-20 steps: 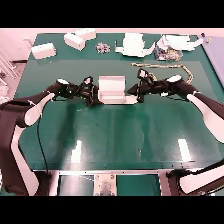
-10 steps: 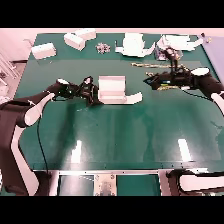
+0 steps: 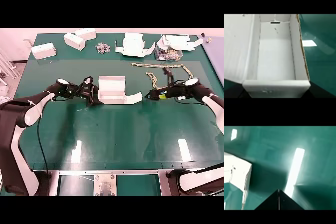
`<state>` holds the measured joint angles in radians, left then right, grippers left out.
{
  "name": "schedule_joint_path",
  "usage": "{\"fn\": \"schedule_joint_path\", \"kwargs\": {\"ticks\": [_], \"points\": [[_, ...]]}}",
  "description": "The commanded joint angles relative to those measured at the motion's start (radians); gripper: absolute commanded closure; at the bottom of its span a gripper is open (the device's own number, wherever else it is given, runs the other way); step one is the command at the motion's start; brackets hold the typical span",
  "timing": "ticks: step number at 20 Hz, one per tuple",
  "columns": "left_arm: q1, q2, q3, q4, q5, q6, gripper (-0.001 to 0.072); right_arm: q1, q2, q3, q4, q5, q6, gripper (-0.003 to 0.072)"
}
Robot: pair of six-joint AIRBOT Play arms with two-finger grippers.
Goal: Fold the box and place the chain.
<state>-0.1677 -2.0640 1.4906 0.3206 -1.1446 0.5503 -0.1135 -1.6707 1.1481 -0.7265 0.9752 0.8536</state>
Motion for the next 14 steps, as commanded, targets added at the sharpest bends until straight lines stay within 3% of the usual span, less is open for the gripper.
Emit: {"fn": "schedule_joint_path", "kwargs": {"ticks": [1,7,14], "points": [[0.000,0.000,0.000,0.000,0.000,0.000,0.0241,0.092,-0.041,-0.004,0.013,-0.014,0.029,0.0684],[0.000,0.000,0.000,0.000,0.000,0.000,0.0241,0.200,-0.041,0.026,0.084,0.015,0.029,0.0684],[0.000,0.000,0.000,0.000,-0.001,0.000,0.0240,0.205,-0.004,0.101,0.072,0.058,0.035,0.0684]]}}
